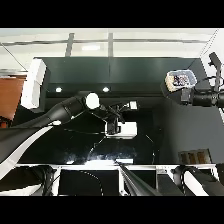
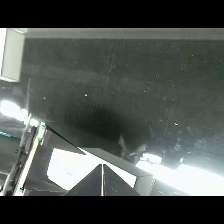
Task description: Fold the box and place the chain.
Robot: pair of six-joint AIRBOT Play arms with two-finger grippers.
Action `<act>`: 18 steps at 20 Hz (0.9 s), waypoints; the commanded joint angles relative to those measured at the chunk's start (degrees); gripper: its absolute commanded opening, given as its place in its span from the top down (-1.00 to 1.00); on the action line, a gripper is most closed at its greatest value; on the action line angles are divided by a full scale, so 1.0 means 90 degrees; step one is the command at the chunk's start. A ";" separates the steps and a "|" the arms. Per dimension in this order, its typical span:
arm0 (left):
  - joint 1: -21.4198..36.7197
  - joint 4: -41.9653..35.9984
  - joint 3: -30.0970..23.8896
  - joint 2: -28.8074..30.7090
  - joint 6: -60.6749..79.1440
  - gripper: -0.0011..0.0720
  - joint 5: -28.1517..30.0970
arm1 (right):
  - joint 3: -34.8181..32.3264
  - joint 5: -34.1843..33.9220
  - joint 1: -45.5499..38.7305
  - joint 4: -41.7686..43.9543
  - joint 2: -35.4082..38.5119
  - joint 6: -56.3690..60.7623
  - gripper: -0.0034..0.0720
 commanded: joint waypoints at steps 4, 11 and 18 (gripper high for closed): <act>0.0214 0.1350 0.0182 0.0005 -0.1389 -0.97 -0.0882 | 0.0005 0.0007 -0.0007 -0.0061 0.0002 0.0002 0.88; 0.0299 0.1299 0.0151 0.0168 -0.1530 -0.96 -0.1073 | 0.0005 -0.0019 -0.0012 -0.0061 0.0002 0.0078 0.88; 0.0593 -0.0758 -0.1372 0.1455 0.0595 -0.95 0.0461 | 0.0005 -0.0010 -0.0012 -0.0058 0.0002 0.0078 0.88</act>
